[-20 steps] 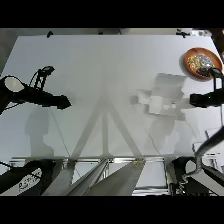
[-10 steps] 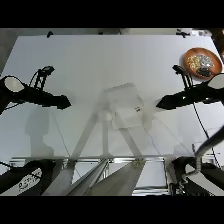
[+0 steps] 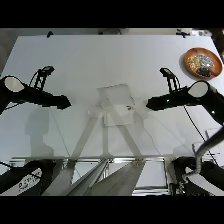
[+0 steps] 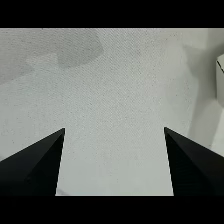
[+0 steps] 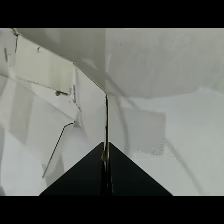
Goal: Fold the box and place the chain.
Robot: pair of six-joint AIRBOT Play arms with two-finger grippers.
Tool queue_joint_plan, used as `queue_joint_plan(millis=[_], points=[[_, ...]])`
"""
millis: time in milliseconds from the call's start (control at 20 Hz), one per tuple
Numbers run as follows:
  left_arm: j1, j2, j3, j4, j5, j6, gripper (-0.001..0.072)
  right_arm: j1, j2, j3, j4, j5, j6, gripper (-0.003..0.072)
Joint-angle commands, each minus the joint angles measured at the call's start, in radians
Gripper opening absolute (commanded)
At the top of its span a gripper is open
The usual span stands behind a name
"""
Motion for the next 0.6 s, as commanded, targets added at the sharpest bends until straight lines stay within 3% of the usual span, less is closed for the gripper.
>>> queue_joint_plan(millis=[0,300,550], points=[[0.0,0.0,0.0,0.0,0.0,0.0,0.0696,0.028,0.0,-0.062,-0.024,-0.143,0.083,0.0011],[0.0,0.0,0.0,0.0,0.0,0.0,0.0696,0.028,0.0,-0.065,-0.126,-0.121,0.156,0.0012],[0.0,0.0,0.0,0.0,0.0,0.0,0.0696,0.028,0.0,-0.066,-0.127,-0.14,0.164,0.0012]])
